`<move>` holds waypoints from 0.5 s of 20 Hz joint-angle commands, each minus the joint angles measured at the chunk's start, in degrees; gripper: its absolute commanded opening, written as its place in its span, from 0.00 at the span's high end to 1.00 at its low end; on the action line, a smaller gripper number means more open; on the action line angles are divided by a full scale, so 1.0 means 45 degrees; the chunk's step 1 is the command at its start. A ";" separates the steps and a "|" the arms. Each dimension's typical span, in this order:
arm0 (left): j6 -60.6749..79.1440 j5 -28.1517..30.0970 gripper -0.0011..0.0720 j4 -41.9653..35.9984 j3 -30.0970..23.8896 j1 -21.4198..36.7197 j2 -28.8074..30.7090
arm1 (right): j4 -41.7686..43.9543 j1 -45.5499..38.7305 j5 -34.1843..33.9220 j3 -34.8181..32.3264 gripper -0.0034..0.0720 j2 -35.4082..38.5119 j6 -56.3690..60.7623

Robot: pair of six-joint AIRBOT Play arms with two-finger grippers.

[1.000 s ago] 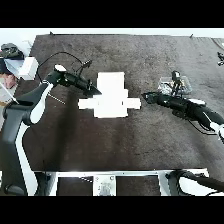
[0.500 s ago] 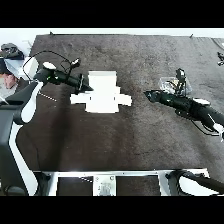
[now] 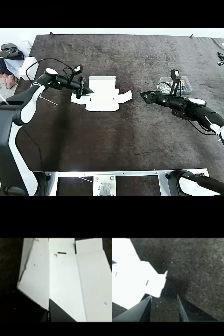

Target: Fold the box and place the chain.

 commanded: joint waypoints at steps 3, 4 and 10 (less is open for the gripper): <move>0.0690 0.0559 0.98 -0.0107 -0.0355 -0.0053 0.0010 | -0.0719 0.0175 0.0262 0.0000 0.44 -0.0010 -0.0510; 0.0811 0.0559 0.98 -0.0102 -0.0350 -0.0053 0.0010 | -0.0714 0.0287 0.0413 0.0000 0.44 -0.0010 -0.1020; 0.0996 0.0515 0.97 -0.0092 -0.0350 -0.0049 0.0010 | -0.0835 0.2161 -0.0325 0.0029 0.43 -0.0010 -0.4216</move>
